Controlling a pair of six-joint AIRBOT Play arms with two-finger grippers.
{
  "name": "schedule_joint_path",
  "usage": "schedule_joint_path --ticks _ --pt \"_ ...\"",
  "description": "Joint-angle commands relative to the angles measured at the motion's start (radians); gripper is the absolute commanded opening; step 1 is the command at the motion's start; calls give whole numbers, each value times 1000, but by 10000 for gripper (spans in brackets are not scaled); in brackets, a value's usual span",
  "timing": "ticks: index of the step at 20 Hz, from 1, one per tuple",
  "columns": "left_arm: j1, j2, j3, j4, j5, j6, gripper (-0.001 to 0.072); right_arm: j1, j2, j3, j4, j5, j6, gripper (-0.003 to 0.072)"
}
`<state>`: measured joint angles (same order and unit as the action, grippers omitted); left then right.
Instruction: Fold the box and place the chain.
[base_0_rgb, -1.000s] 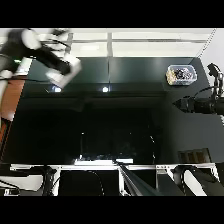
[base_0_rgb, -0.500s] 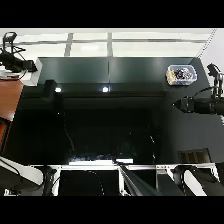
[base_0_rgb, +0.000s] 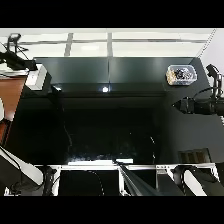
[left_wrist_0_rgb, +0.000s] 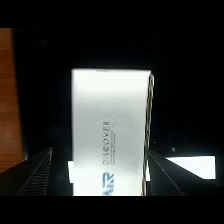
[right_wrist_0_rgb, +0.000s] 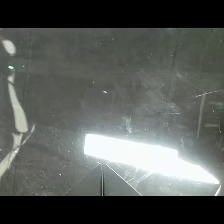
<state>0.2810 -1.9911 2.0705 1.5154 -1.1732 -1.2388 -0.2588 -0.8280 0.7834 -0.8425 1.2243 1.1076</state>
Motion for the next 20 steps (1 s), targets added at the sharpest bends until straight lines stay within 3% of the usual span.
schedule_joint_path --ticks 1,2,3,4,5,7,9,12,14,16,18,20 --pt "-13 80 83 35 -114 -92 710 -1 1 0 6 -21 -1 17" --pt "-18 130 56 35 -132 -138 674 0 0 0 17 -29 -2 17" --pt "-23 187 16 28 -154 -168 523 0 0 0 31 -32 -8 17" --pt "-26 245 -32 -11 -186 -172 247 10 0 0 38 -31 -20 17" --pt "-27 296 -79 -71 -224 -172 26 34 0 0 37 -31 -38 17" --pt "-40 388 -184 -248 -296 -177 26 95 0 0 35 -53 -76 17" --pt "-98 508 -352 -329 -285 -175 26 156 0 0 -1 -128 -96 17" --pt "-254 791 -764 -322 -68 -156 26 213 -6 -3 -141 -275 -97 17" --pt "-351 996 -1076 -293 111 -155 26 215 -8 -39 -163 -352 -96 17" --pt "-404 1167 -1333 -211 210 -159 27 215 -8 -115 -164 -446 -95 17" --pt "-400 1303 -1491 -203 226 -161 27 215 -8 -192 -164 -504 -95 17" --pt "-397 1403 -1556 -208 229 -161 27 215 -8 -211 -164 -442 -95 17"
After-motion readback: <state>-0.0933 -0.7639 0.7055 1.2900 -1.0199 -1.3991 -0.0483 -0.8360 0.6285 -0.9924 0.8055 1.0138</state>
